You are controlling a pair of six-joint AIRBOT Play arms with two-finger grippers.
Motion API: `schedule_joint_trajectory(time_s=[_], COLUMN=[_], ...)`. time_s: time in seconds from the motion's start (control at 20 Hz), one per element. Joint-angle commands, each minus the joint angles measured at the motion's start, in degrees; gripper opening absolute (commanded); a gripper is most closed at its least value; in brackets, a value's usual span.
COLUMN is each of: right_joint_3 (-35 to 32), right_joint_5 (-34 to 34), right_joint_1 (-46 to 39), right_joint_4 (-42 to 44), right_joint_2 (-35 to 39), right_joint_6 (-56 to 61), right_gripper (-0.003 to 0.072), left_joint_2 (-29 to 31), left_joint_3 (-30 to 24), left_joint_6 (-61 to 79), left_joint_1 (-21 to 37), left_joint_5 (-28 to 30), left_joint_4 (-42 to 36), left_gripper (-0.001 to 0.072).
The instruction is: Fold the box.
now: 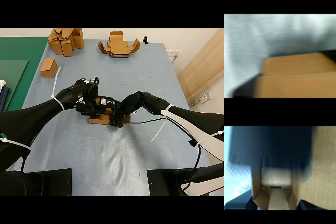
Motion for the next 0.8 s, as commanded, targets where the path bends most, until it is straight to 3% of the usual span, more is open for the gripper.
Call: schedule_joint_trajectory(time_s=[0.0, 0.45, 0.5, 0.55, 0.75], right_joint_3=[0.0, 0.0, 0.0, 0.0, 0.0], right_joint_5=[-0.2, -0.2, -0.3, -0.3, -0.2], right_joint_1=[0.0, 0.0, 0.0, 0.0, 0.0], right_joint_4=[0.2, 0.2, 0.2, 0.2, 0.2], right_joint_2=[0.0, 0.0, 0.0, 0.0, 0.0], right_joint_6=[0.0, 0.0, 0.0, 0.0, 0.0], right_gripper=[0.0446, 0.0446, 0.0446, 0.0446, 0.0446], left_joint_2=[-1.0, -3.3, -3.3, -3.3, -3.3], left_joint_3=[0.4, 0.4, 0.4, 0.4, 0.4], left_joint_6=[0.4, -3.5, -4.0, -3.9, -2.7], left_joint_1=[-0.1, -0.1, 0.0, 0.0, -0.1], left_joint_5=[-0.9, -4.4, -4.5, -4.4, -1.9], left_joint_4=[0.4, 8.2, 8.2, 8.2, 5.8], left_gripper=[0.0433, 0.0402, 0.0304, 0.0119, 0.0106])
